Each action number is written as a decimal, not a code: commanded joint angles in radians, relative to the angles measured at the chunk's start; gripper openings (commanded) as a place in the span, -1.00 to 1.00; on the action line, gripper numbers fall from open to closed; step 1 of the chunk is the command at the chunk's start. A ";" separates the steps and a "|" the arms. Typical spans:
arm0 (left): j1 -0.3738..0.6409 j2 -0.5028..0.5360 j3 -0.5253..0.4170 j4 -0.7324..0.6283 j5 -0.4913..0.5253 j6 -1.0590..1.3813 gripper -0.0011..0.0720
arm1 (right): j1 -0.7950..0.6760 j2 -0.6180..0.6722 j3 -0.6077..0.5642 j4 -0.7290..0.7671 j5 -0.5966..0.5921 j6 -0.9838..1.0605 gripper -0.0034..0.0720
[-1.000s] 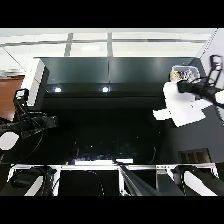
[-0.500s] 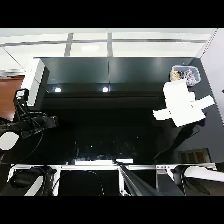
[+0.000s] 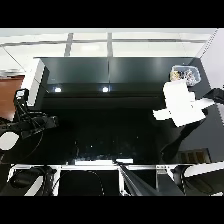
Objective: Fold the box and place the chain.
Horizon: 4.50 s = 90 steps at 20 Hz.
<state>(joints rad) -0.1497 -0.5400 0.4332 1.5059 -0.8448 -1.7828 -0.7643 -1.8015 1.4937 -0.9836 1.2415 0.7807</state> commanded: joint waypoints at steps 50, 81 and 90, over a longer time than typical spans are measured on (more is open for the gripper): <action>-0.063 -1.043 0.564 -0.995 -0.278 0.791 0.98 | 1.134 1.102 -1.297 0.586 -0.893 0.375 -0.88; -0.161 -1.278 0.828 -0.777 -0.686 1.152 -0.26 | 1.134 1.102 -1.297 0.587 -0.884 0.375 -0.88; -0.143 -1.262 0.829 -0.780 -0.739 1.186 -0.92 | 1.108 1.103 -1.254 0.487 -0.885 0.348 0.97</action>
<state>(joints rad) -0.3023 -1.8137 1.2606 0.7227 -1.5753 -0.5968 0.3618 -0.6994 0.2108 -0.4168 0.3462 1.1511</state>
